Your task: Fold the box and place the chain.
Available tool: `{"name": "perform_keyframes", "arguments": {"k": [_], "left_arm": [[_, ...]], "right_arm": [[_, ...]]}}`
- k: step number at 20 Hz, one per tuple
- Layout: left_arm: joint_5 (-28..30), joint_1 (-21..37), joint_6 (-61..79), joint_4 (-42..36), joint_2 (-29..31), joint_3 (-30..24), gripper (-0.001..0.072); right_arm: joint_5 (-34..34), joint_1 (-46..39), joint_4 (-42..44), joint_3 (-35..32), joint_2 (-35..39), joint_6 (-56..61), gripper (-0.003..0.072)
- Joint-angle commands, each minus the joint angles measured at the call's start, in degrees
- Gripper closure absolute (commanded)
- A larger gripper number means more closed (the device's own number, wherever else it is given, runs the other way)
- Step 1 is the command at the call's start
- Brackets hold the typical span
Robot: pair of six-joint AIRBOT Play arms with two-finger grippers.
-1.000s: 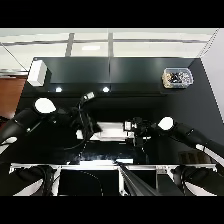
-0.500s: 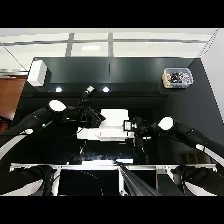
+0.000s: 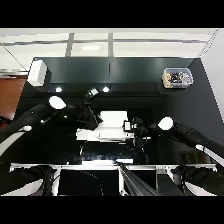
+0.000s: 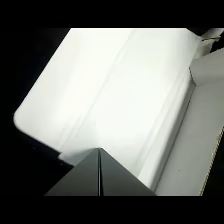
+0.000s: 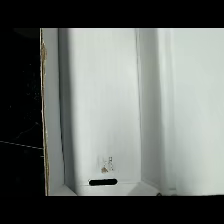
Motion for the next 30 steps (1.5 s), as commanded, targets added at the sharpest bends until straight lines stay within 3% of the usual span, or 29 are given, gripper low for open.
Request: {"name": "perform_keyframes", "arguments": {"k": [1, 3, 6, 7, 8, 9, 12, 15, 19, 20, 23, 24, 27, 28, 30], "left_arm": [[-3.98, 6.54, -1.29, 4.87, 5.84, 3.39, 0.0681], [-6.45, 11.23, -2.36, 5.07, 10.71, 3.54, 0.068], [-19.23, 15.69, 3.13, 6.73, 13.94, 1.88, 0.0674], [-21.9, 15.52, 5.7, 8.02, 13.77, 0.26, 0.0492], [-21.44, 14.8, 9.07, 8.04, 13.44, -2.43, 0.0053], [-19.3, 13.73, 12.72, 7.82, 12.79, -5.03, 0.0001], [-11.78, 7.48, 27.56, 7.63, 10.49, -10.97, 0.0003], [-1.68, 1.07, 29.46, 7.02, 8.17, -12.26, 0.0011], [1.03, -3.23, 29.11, 1.99, 5.62, -12.22, 0.0025], [1.01, -3.74, 28.98, 2.01, 5.53, -12.22, 0.0055], [1.14, -3.91, 28.85, 1.55, 5.55, -12.22, 0.0314], [0.98, -3.93, 28.87, 1.55, 5.55, -12.22, 0.0455], [0.83, -3.96, 28.87, 0.42, 5.55, -12.22, 0.0495], [0.83, -3.96, 28.87, -0.24, 5.55, -12.22, 0.0553], [0.94, -3.98, 28.85, -1.75, 5.55, -12.22, 0.0552]], "right_arm": [[-0.13, 0.02, 0.07, -0.02, -0.04, -0.02, 0.0243], [-0.13, 0.02, 0.07, -0.02, -0.04, -0.02, 0.0243], [-0.13, 0.02, 0.07, -0.02, -0.04, -0.04, 0.0243], [-0.13, 0.02, 0.07, -0.02, -0.04, -0.04, 0.0243], [-0.13, 0.02, 0.07, -0.02, -0.04, -0.04, 0.0243], [-0.13, 0.02, 0.04, -0.02, -0.04, -0.04, 0.0243], [-0.13, 0.02, 0.07, -0.02, -0.04, -0.04, 0.0243], [-0.13, 0.02, 0.07, -0.02, -0.04, -0.04, 0.0243], [-0.13, 0.02, 0.07, -0.02, -0.04, -0.04, 0.0243], [-0.13, 0.02, 0.07, -0.02, -0.04, -0.04, 0.0243], [-0.13, 0.02, 0.07, -0.02, -0.04, -0.02, 0.0243], [-0.13, 0.02, 0.07, -0.02, -0.04, -0.04, 0.0243], [-0.13, 0.02, 0.07, -0.02, -0.04, -0.02, 0.0243], [-0.13, 0.02, 0.07, -0.02, -0.04, -0.02, 0.0243], [-0.13, 0.02, 0.07, -0.02, -0.04, -0.02, 0.0243]]}}
